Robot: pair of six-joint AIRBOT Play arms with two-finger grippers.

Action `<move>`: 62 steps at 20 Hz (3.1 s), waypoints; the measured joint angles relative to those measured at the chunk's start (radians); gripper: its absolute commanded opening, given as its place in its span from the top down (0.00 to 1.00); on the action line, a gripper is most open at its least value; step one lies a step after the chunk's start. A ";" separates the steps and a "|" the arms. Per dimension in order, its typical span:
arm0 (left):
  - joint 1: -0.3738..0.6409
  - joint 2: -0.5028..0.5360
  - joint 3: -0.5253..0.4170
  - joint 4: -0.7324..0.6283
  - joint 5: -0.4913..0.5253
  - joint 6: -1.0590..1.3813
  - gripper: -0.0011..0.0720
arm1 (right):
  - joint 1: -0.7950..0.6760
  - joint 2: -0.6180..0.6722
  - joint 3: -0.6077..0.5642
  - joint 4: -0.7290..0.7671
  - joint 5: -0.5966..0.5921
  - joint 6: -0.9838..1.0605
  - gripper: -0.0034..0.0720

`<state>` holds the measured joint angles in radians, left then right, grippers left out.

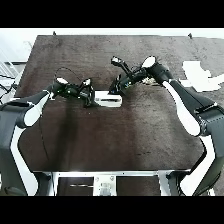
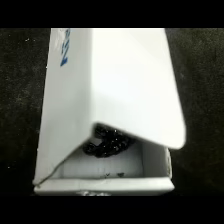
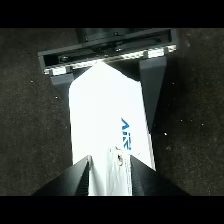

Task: Fold the box and place the chain.

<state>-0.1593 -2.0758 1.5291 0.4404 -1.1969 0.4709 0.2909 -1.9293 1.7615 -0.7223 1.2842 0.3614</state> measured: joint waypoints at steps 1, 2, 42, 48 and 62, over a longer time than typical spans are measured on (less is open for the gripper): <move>0.000 0.000 0.000 0.000 0.000 0.000 0.26 | 0.003 0.000 0.000 0.000 -0.006 -0.001 0.60; 0.000 0.000 0.000 0.000 0.000 0.000 0.26 | 0.007 0.001 0.000 -0.001 -0.010 -0.002 0.60; 0.000 0.000 0.000 0.000 0.000 0.000 0.26 | 0.062 0.042 -0.100 -0.086 -0.129 0.049 0.64; 0.000 0.000 0.000 0.000 0.000 0.000 0.26 | 0.062 0.042 -0.120 -0.085 -0.125 0.049 0.55; 0.000 0.000 0.000 0.000 -0.001 0.001 0.26 | -0.006 0.055 -0.134 0.125 -0.071 -0.083 0.95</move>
<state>-0.1596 -2.0758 1.5291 0.4408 -1.1976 0.4721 0.2844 -1.8744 1.6276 -0.5976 1.2133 0.2787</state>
